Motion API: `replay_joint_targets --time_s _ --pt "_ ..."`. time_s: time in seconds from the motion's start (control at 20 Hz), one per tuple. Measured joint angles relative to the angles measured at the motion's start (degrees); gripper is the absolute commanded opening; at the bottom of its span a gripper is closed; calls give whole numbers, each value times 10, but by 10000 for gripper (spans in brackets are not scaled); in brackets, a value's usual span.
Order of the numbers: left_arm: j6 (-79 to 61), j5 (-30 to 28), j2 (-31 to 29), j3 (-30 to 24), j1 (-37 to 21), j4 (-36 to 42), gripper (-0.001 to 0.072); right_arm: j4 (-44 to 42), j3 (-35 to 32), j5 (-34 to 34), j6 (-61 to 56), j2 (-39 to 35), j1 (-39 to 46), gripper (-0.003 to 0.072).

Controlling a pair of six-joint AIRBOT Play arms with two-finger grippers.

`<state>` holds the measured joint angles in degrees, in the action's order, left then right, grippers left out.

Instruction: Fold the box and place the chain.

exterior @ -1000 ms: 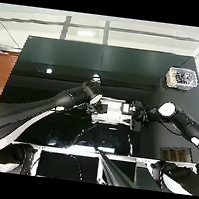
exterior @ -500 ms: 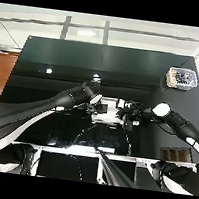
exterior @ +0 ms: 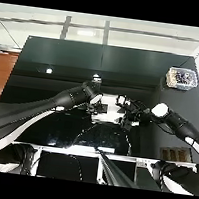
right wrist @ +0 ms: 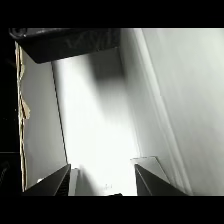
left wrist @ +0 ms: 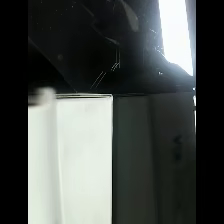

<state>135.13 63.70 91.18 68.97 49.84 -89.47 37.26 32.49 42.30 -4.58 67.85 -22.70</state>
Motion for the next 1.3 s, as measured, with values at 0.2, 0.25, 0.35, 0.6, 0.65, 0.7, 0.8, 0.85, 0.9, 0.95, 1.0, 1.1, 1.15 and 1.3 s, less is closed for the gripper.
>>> replay_joint_targets --time_s 0.2,0.25,0.35,0.6,0.65,0.7,0.8,0.85,0.9,0.95,1.0,1.1,1.15,1.3 --pt "0 0 0 0 0 0 27 3 0 5 -8 1 0 204" --pt "1 0 0 0 0 0 28 3 0 7 -9 1 0 30" --pt "1 0 0 0 0 0 28 3 0 10 -26 0 0 18" --pt "2 -1 0 0 0 0 28 55 34 92 -252 -39 67 18" --pt "2 -1 0 0 0 0 28 76 40 111 -312 -53 102 18" --pt "2 -1 0 0 0 0 28 98 45 127 -373 -66 148 18" --pt "2 -2 0 0 0 0 28 126 41 148 -476 -83 246 18" --pt "2 -2 0 0 0 0 28 137 33 155 -520 -87 290 18" --pt "2 -2 0 0 0 0 28 142 21 163 -559 -88 331 18" --pt "2 -2 0 0 0 0 28 145 8 173 -585 -85 359 18" --pt "2 -2 0 0 0 0 28 146 -6 184 -603 -79 379 18" --pt "2 -2 0 0 0 0 28 134 -26 201 -615 -56 382 18" --pt "2 -2 0 0 0 0 28 119 -33 209 -612 -39 370 18" --pt "2 -2 0 0 -1 0 28 59 -42 213 -581 14 316 18"
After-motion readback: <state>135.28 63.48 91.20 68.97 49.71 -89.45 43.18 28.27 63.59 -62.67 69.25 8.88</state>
